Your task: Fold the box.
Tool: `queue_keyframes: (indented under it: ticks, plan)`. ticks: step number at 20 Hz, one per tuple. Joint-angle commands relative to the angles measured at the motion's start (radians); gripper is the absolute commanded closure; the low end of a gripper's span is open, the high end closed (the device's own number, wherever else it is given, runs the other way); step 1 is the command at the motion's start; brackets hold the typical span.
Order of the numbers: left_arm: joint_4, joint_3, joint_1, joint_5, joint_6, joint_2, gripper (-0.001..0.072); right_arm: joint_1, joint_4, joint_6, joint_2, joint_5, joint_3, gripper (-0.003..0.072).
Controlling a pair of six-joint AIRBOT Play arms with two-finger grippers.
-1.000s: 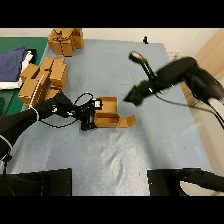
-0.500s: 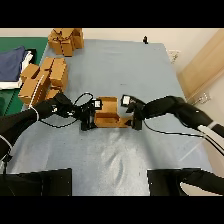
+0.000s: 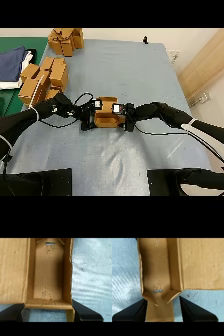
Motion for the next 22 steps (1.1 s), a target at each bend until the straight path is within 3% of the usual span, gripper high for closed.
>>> queue_keyframes:
  ticks: [1, 3, 6, 10, 12, 15, 17, 22]
  plan:
    - [0.000, 0.000, 0.000, 0.002, 0.001, -0.001, 0.0428, 0.007, 0.007, -0.006, -0.006, 0.017, 0.001, 0.0176]
    - [0.000, 0.000, 0.000, 0.003, 0.001, -0.001, 0.0428, 0.016, 0.008, -0.006, -0.006, 0.001, 0.001, 0.0246]
    - [0.000, 0.000, 0.000, 0.002, 0.001, -0.001, 0.0428, 0.034, 0.008, -0.006, -0.006, 0.002, 0.001, 0.0414]
    - [0.000, 0.000, 0.000, 0.002, 0.001, -0.001, 0.0427, 0.040, 0.047, -0.007, -0.006, 0.002, 0.001, 0.0420]
    - [0.000, 0.000, 0.000, 0.003, 0.001, -0.001, 0.0428, 0.040, 0.062, -0.006, -0.006, 0.003, 0.001, 0.0489]
    - [0.000, 0.000, 0.000, 0.003, 0.001, -0.001, 0.0428, 0.040, 0.101, -0.007, -0.006, 0.028, 0.001, 0.0499]
    - [0.000, 0.000, 0.000, 0.003, 0.001, -0.001, 0.0428, 0.040, 0.116, -0.007, -0.006, 0.031, 0.001, 0.0605]
    - [0.000, 0.000, 0.000, 0.003, 0.001, -0.001, 0.0428, 0.040, 0.117, -0.007, -0.006, 0.015, 0.001, 0.0605]
